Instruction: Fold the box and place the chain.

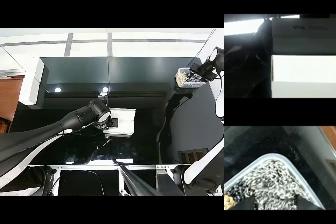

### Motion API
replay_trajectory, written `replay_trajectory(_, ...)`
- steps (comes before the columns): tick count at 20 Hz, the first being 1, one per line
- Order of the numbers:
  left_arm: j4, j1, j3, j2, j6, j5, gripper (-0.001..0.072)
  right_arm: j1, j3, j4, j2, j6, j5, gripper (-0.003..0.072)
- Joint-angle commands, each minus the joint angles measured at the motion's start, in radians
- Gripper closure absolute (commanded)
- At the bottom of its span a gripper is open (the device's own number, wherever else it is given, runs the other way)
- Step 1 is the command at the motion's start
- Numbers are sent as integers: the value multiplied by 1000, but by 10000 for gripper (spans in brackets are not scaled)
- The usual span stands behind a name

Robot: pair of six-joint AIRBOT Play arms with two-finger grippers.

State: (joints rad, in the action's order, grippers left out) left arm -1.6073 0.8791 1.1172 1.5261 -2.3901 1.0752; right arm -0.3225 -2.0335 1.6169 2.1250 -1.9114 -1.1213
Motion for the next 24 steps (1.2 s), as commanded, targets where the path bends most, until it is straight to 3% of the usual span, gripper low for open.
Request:
replay_trajectory(1, 0, 0, 0, 0, 0, 3, 681, 0, -4, -13, 7, 12, -23, 491)
replay_trajectory(2, 0, 0, 0, 0, 0, 2, 681, 0, -4, -12, 0, 15, -36, 607)
replay_trajectory(3, 0, 0, 0, 0, 0, 2, 681, 0, -4, -12, -14, 34, -55, 676)
replay_trajectory(11, 0, 0, 0, 0, 0, 1, 681, 5, -4, 14, -327, 256, -189, 672)
replay_trajectory(15, -1, 0, 0, 0, 0, 0, 681, 7, -4, -25, -497, 330, -179, 672)
replay_trajectory(21, -1, 0, 0, 0, 0, -2, 681, 7, 4, -425, -721, 463, -221, 672)
replay_trajectory(24, 0, 0, 0, 0, 0, -1, 681, 14, 71, -555, -843, 492, -222, 672)
